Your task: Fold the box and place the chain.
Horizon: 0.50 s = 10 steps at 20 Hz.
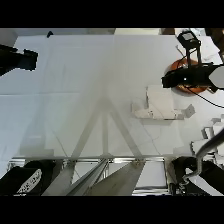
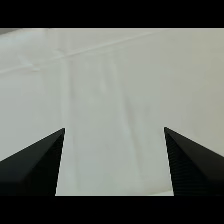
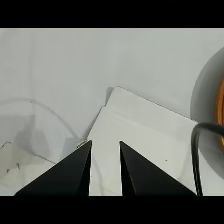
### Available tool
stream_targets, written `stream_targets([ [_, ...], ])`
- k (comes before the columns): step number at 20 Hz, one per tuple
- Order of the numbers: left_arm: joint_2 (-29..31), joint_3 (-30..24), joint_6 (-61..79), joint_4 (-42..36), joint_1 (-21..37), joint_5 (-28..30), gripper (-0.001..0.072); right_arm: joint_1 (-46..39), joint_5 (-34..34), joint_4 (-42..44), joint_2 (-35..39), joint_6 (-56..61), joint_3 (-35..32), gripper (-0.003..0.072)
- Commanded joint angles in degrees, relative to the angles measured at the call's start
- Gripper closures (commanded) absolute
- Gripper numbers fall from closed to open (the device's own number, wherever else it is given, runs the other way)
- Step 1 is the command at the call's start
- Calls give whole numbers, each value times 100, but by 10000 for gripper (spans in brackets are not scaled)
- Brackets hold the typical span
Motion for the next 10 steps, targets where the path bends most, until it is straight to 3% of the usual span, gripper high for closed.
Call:
stream_targets([
  [1, -2, 2, 2, 0, -2, 0, 14, -2, 166, -17, -11, -348, 7, 479],
  [2, -2, 2, 2, 0, -2, 0, 14, -2, 295, -177, -28, -328, 4, 476],
  [5, -2, 2, 2, 0, -2, 0, 14, -4, 914, -1113, -175, 39, 4, 348],
  [8, -2, 2, 2, 0, -2, 0, 14, -289, 1637, -1834, -446, 127, 7, 279],
  [10, -2, 2, 2, 0, -2, 0, 14, -822, 1947, -1838, -632, 190, 4, 279],
])
